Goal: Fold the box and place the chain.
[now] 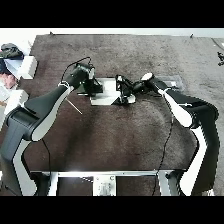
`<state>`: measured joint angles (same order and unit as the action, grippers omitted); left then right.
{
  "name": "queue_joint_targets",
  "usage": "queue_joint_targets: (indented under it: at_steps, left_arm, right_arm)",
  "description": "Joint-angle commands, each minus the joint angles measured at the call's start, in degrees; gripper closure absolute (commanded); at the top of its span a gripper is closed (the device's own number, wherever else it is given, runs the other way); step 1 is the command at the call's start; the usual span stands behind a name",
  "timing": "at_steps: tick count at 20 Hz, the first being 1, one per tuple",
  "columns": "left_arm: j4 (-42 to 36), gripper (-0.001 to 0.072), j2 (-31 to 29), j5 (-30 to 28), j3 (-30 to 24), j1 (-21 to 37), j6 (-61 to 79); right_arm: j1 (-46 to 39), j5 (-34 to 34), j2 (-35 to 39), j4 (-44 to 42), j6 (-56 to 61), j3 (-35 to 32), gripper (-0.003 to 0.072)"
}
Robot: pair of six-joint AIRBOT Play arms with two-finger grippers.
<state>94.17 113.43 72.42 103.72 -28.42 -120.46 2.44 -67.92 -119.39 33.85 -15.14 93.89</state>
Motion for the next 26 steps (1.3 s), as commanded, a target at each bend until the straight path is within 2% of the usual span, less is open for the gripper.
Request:
queue_joint_targets:
  at_steps: [1,2,3,8,9,10,11,18,21,23,24,25,26]
  left_arm:
    - [-0.74,0.0649,0.31,0.22,0.0,0.02,0.92]
    - [-0.74,0.065,0.31,0.46,0.0,0.02,0.92]
    - [-0.76,0.0693,0.31,0.72,0.0,0.02,0.96]
    - [-1.11,0.0695,0.31,1.05,0.02,0.02,0.98]
    - [-1.9,0.066,0.28,1.03,0.02,0.02,3.06]
    - [-2.97,0.0464,0.26,0.74,0.02,0.02,7.17]
    - [-3.34,0.0404,0.24,0.63,0.02,0.02,9.16]
    - [-4.39,0.0404,-2.45,4.72,1.27,0.02,13.07]
    - [-4.39,0.0404,-2.67,9.88,4.0,0.02,14.25]
    - [-4.39,0.0403,-3.61,11.21,5.7,0.09,16.96]
    - [-4.42,0.0346,-4.15,11.58,6.4,0.09,18.69]
    - [-4.44,0.0246,-4.63,12.28,6.97,0.09,21.14]
    - [-4.37,0.0214,-5.68,12.63,6.97,0.09,23.02]
  right_arm:
    - [-0.02,-0.04,0.04,-0.02,-0.04,0.02,0.0384]
    - [-0.02,-0.04,0.04,-0.02,-0.07,0.02,0.0384]
    - [-0.02,-0.04,0.04,-0.02,-0.07,0.02,0.0384]
    - [-0.02,-0.04,0.04,-0.02,-0.04,0.02,0.0384]
    - [-0.02,-0.04,0.04,-0.02,-0.04,0.02,0.0384]
    - [-0.02,-0.04,0.04,-0.02,-0.04,0.02,0.0384]
    - [-0.02,-0.04,0.04,-0.02,-0.04,0.02,0.0384]
    - [-0.02,-0.04,0.04,-0.02,-0.04,0.02,0.0384]
    - [-0.02,-0.04,0.04,-0.02,-0.04,0.02,0.0384]
    - [-0.02,-0.04,0.04,-0.02,-0.04,0.02,0.0384]
    - [-0.02,-0.04,0.04,-0.02,-0.04,0.02,0.0384]
    - [-0.02,-0.04,0.04,-0.02,-0.04,0.02,0.0384]
    - [-0.02,-0.07,0.04,-0.02,-0.04,0.02,0.0384]
